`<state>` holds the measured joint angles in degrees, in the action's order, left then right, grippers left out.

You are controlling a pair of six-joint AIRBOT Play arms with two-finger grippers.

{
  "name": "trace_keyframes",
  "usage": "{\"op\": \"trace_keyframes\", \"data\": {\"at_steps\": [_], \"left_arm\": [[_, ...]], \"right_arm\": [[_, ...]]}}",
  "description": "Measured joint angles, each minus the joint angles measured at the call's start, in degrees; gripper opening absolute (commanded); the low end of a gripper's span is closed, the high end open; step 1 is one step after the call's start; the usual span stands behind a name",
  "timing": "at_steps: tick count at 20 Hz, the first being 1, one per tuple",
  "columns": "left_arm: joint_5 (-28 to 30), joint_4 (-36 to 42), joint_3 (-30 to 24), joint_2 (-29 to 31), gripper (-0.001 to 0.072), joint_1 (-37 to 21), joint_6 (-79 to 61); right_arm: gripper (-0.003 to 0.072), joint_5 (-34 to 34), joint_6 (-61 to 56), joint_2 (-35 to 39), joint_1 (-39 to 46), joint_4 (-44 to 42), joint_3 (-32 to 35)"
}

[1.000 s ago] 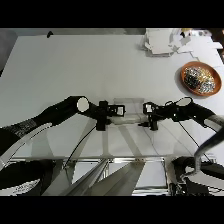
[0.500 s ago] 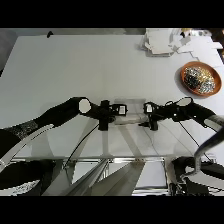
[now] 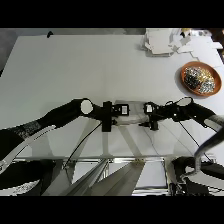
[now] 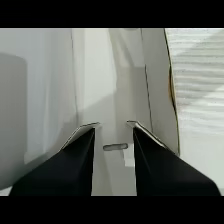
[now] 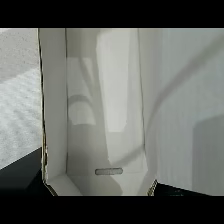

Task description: Fold the box and place the chain.

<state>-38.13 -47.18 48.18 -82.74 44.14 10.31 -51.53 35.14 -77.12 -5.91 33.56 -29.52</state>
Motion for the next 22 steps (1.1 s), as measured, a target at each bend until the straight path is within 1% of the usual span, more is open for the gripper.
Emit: {"op": "trace_keyframes", "data": {"at_steps": [4,5,6,7,12,13,15,16,17,18,22], "left_arm": [[0.0,0.2,0.0,-0.3,0.0296,0.3,0.2],[-0.1,0.2,0.0,-0.3,0.0312,0.4,0.2],[-0.1,0.2,0.0,-0.3,0.04,0.4,0.2],[-0.1,0.3,0.0,-0.3,0.0436,0.4,0.2],[-0.5,0.3,0.0,-0.3,0.043,0.2,1.0],[-0.8,0.2,0.0,-0.2,0.0376,0.2,1.3],[-2.1,0.0,0.0,0.4,0.0153,0.0,2.6],[-3.0,0.0,0.0,1.0,0.0074,-0.3,4.1],[-4.0,-0.2,0.0,1.9,0.0051,-0.6,5.9],[-5.3,-0.8,0.0,3.0,0.0003,-1.2,8.1],[-10.7,-5.5,0.0,9.0,0.0005,-3.9,18.6]], "right_arm": [[0.0444,0.0,0.0,0.0,0.0,0.0,0.0],[0.0444,0.0,0.0,0.0,0.0,0.0,0.0],[0.0444,0.0,0.0,0.0,0.0,0.0,0.0],[0.0444,0.0,0.0,0.0,0.0,0.0,0.0],[0.0444,0.0,0.0,0.0,0.0,-0.1,0.0],[0.0444,0.0,0.0,0.0,0.0,-0.1,0.0],[0.0444,0.0,0.0,0.0,0.0,-0.1,0.0],[0.0444,0.0,-0.1,0.0,0.0,-0.1,0.0],[0.0444,0.0,-0.1,0.0,0.0,-0.1,0.0],[0.0444,0.0,-0.1,0.0,0.0,-0.1,0.0],[0.0444,0.0,-0.2,0.0,0.0,-0.1,0.0]]}}
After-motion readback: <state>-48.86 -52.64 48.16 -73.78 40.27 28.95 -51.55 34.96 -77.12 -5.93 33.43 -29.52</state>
